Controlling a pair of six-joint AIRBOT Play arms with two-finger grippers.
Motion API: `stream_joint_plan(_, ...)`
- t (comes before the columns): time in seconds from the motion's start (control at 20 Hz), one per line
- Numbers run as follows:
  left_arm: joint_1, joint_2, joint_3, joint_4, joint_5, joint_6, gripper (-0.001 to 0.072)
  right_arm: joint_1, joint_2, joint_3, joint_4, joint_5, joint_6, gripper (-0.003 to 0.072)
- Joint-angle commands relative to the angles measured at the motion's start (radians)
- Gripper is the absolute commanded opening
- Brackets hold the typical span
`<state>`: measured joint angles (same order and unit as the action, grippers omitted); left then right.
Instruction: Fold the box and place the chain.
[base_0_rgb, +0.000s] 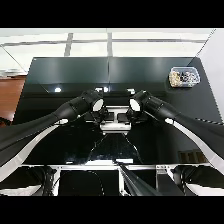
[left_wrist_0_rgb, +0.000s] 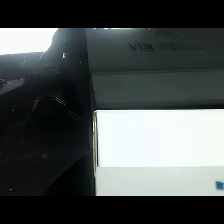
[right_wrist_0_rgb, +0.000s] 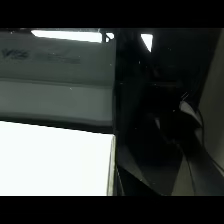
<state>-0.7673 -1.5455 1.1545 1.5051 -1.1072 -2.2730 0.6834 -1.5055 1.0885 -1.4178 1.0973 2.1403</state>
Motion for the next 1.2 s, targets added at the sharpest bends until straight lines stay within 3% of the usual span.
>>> stream_joint_plan(0.0, 0.000, 0.000, 0.000, 0.001, 0.000, -0.001, 0.0025, 0.000, 0.000, 0.001, 0.003, -0.005, 0.002, 0.0013)
stream_joint_plan(0.25, 0.001, 0.000, 0.000, 0.001, 0.000, -0.001, 0.0025, -0.004, 0.001, 0.001, 0.003, -0.003, 0.003, 0.0017)
stream_joint_plan(0.3, 0.001, 0.000, 0.000, 0.001, 0.000, -0.001, 0.0025, -0.010, 0.003, 0.003, 0.003, 0.004, 0.003, 0.0141)
stream_joint_plan(0.35, 0.000, 0.000, 0.000, 0.001, 0.000, -0.001, 0.0025, -0.013, 0.011, 0.006, 0.000, 0.020, 0.000, 0.0337)
stream_joint_plan(0.4, 0.001, 0.000, 0.000, 0.001, 0.000, -0.001, 0.0025, -0.017, 0.025, 0.010, -0.001, 0.042, -0.025, 0.0377)
stream_joint_plan(0.65, 0.001, 0.000, 0.000, 0.002, -0.003, -0.001, 0.0026, -0.040, 0.224, 0.050, -0.104, 0.202, -0.183, 0.0371)
stream_joint_plan(0.85, 0.001, 0.000, 0.000, -0.006, 0.028, -0.001, 0.0025, -0.085, 0.446, 0.058, -0.463, 0.234, -0.192, 0.0371)
stream_joint_plan(0.9, 0.001, 0.000, 0.000, -0.006, 0.018, 0.007, 0.0026, -0.118, 0.472, 0.058, -0.562, 0.225, -0.192, 0.0371)
stream_joint_plan(1.0, -0.001, 0.000, 0.003, -0.006, 0.007, 0.031, 0.0025, -0.233, 0.476, 0.056, -0.621, 0.171, -0.192, 0.0377)
stream_joint_plan(1.1, -0.001, 0.000, 0.019, 0.014, -0.024, 0.011, 0.0024, -0.377, 0.462, 0.039, -0.595, 0.081, -0.192, 0.0625)
stream_joint_plan(1.15, -0.001, 0.000, 0.029, 0.029, -0.035, -0.003, 0.0024, -0.449, 0.447, 0.032, -0.565, 0.050, -0.193, 0.0625)
